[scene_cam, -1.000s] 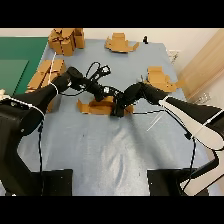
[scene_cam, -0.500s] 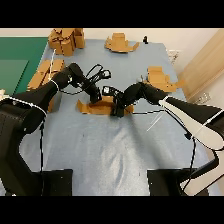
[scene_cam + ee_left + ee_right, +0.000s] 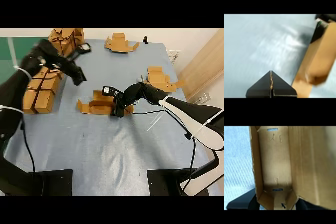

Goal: Fold the box.

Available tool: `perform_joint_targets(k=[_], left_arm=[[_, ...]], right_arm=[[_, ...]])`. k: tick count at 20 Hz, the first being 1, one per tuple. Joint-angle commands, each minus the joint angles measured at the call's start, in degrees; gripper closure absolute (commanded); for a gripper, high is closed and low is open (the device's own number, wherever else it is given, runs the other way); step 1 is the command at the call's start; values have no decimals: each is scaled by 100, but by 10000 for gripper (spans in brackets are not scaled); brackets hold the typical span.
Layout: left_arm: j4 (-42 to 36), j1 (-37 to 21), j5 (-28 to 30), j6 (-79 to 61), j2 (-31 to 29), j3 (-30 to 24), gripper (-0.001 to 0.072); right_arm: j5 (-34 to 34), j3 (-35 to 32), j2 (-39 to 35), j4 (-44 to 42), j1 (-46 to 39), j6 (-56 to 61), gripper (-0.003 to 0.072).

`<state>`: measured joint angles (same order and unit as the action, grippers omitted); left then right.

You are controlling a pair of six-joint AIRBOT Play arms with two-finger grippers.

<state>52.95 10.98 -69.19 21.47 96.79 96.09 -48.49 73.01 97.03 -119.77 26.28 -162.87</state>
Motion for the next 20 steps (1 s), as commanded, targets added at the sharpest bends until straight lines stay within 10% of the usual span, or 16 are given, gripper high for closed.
perform_joint_targets(k=[1, 7, 9, 10, 20], left_arm=[[101, -518, -977, -612, -413, -284, 700], [693, 295, -841, -1871, -407, -1429, 634], [739, 511, -442, -1473, -400, -1587, 154], [852, 568, -382, -1331, -400, -1589, 110], [835, 883, 286, -1290, -396, -2009, 250]], right_arm=[[7, 0, -2, -2, 2, 0, 166], [2, 0, -2, -2, 0, 2, 166], [2, 0, -2, 0, 0, 42, 166], [2, 0, -2, 0, 0, 44, 166], [9, 0, -2, 0, 0, 44, 166]])
